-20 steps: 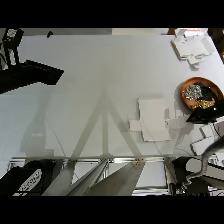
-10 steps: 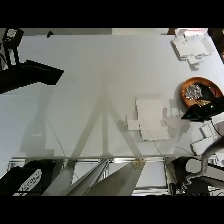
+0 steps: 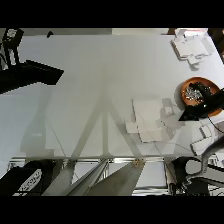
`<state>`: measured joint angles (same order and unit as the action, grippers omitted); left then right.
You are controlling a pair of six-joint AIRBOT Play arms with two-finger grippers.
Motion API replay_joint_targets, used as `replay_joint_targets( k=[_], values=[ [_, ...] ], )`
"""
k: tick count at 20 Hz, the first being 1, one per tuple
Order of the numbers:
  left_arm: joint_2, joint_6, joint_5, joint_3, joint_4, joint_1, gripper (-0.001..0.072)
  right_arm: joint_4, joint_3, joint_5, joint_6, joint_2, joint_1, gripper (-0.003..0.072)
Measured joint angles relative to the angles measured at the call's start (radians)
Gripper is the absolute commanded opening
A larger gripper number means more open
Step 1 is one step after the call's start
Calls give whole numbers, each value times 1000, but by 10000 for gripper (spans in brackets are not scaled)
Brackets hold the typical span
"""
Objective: Fold the box and place the chain.
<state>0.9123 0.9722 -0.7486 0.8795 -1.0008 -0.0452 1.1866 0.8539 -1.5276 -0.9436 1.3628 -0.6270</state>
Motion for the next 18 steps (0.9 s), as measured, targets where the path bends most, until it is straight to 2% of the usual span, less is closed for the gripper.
replay_joint_targets(
  k=[3,6,13,18],
  values=[
    [0,0,0,0,0,0,695,-44,0,4,7,0,54,9],
    [0,0,0,0,0,0,695,-117,0,58,29,-2,145,8],
    [0,0,0,0,0,0,695,-467,0,455,137,-8,399,7],
    [0,0,0,0,0,0,695,-565,-39,690,175,-8,567,6]
  ],
)
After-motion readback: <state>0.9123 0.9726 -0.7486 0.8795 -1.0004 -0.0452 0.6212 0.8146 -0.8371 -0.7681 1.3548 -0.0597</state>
